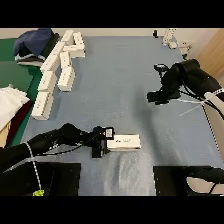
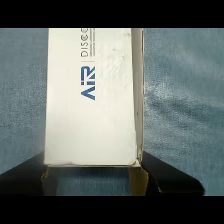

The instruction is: Fold the box.

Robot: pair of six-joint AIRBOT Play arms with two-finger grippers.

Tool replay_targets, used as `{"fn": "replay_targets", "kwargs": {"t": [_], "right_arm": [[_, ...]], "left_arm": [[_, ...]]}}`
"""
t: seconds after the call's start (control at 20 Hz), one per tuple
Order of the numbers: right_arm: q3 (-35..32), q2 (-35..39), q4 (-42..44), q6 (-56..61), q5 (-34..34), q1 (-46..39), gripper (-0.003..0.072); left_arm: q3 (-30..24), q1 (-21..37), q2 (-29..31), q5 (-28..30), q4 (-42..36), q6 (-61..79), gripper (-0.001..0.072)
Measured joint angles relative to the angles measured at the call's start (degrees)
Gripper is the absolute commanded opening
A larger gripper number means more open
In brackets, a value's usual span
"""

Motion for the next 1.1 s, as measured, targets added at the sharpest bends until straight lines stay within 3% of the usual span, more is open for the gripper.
{"fn": "replay_targets", "kwargs": {"t": [0.2,0.35,0.55,0.75,0.9,1.1], "right_arm": [[0.04,-0.09,-0.07,0.17,-0.13,0.00,0.0016],[0.04,-0.09,-0.07,0.22,-0.15,0.00,0.0015],[0.04,-0.09,-0.09,0.28,-0.20,0.00,0.0016],[0.04,-0.09,-0.09,0.28,-0.20,0.00,0.0015],[0.04,-0.09,-0.09,0.28,-0.22,0.00,0.0016],[0.04,-0.09,-0.09,0.28,-0.22,0.00,0.0015]], "left_arm": [[0.74,1.51,1.40,0.09,-0.59,-5.29,0.0477],[1.07,6.27,5.27,1.03,2.56,-14.51,0.0477],[1.27,19.41,12.09,2.84,18.05,-37.48,0.0477],[1.27,35.85,16.15,0.63,33.38,-56.61,0.0477],[1.27,44.06,16.35,0.96,38.18,-62.60,0.0477],[1.29,48.13,13.07,4.15,40.61,-65.59,0.0477]]}}
